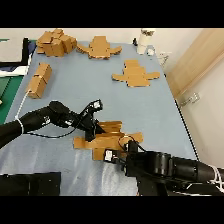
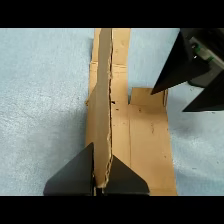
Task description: Fold the box.
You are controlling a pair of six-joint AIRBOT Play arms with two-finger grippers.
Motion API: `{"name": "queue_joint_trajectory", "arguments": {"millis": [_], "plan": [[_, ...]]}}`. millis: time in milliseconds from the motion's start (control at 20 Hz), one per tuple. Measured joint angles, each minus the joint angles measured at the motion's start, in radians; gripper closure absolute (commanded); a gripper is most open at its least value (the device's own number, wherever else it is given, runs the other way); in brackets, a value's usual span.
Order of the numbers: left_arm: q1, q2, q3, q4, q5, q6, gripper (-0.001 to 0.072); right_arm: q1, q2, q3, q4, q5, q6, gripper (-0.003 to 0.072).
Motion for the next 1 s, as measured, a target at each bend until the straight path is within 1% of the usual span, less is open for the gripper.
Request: {"name": "queue_joint_trajectory", "arguments": {"millis": [150, 400, 600, 800, 1000], "plan": [[0.000, 0.000, 0.000, 0.000, 0.001, 0.000, 0.0696, 0.012, -0.047, -0.008, -0.081, 0.074, -0.003, 0.0109], [0.000, 0.000, 0.000, 0.000, 0.000, 0.000, 0.0696, 0.019, -0.097, -0.011, -0.142, 0.138, 0.007, 0.0109], [0.000, 0.000, 0.000, 0.000, 0.001, 0.000, 0.0696, 0.020, -0.100, 0.000, -0.197, 0.153, 0.089, 0.0109], [0.000, 0.000, 0.000, 0.000, 0.001, 0.000, 0.0696, 0.020, -0.090, 0.020, -0.267, 0.143, 0.237, 0.0109], [0.000, 0.000, 0.000, 0.000, 0.001, 0.000, 0.0696, 0.020, -0.087, 0.026, -0.272, 0.135, 0.312, 0.0109]]}}
